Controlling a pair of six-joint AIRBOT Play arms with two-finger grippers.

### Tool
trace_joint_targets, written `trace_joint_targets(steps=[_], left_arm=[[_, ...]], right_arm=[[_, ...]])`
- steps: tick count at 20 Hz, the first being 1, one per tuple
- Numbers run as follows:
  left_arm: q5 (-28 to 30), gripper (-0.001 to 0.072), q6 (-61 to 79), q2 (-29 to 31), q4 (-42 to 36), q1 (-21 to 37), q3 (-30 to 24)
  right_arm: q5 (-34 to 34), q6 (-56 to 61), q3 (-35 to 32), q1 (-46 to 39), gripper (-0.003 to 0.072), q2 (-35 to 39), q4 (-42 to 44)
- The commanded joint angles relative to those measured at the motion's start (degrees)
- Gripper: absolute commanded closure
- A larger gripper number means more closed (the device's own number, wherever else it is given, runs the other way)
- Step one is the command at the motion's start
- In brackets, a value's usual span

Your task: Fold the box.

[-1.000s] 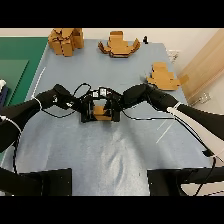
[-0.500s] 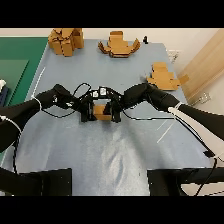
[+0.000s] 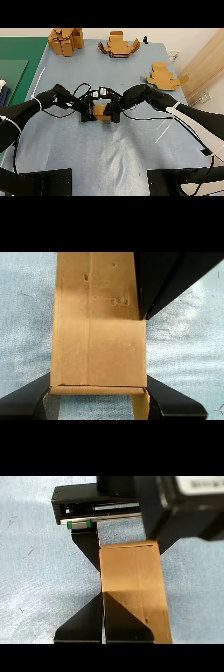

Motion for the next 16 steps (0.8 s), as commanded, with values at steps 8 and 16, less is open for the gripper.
trace_joint_targets(steps=[8, 16], left_arm=[[0.24, 0.0671, -0.07, -0.07, -0.04, 0.00, 0.02], [0.37, 0.0671, -0.07, -0.07, -0.04, 0.00, 0.02]], right_arm=[[-0.33, 1.55, 0.07, 0.00, 0.0678, 0.13, -0.11], [2.10, 1.51, 0.07, 0.02, 0.0679, 2.25, 0.85]])
